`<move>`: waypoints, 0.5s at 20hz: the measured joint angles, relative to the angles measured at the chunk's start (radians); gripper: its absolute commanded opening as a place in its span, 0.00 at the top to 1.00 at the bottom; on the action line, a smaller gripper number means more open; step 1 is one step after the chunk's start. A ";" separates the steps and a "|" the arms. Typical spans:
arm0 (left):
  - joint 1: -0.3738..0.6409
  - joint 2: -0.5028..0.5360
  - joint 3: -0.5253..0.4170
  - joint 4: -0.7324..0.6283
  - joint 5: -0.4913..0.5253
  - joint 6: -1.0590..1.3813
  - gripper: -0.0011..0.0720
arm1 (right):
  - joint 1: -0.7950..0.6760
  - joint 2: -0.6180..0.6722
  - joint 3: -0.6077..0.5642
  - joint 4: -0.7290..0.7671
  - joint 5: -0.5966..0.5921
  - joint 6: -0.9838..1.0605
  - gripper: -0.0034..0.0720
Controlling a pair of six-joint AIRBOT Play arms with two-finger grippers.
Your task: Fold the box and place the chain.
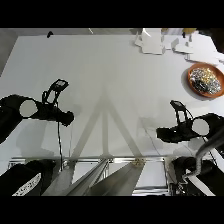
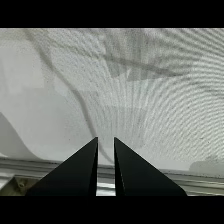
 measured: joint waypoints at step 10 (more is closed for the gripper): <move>0.000 0.000 0.000 0.000 0.000 0.000 0.16 | 0.000 0.000 0.000 -0.002 -0.011 0.000 0.82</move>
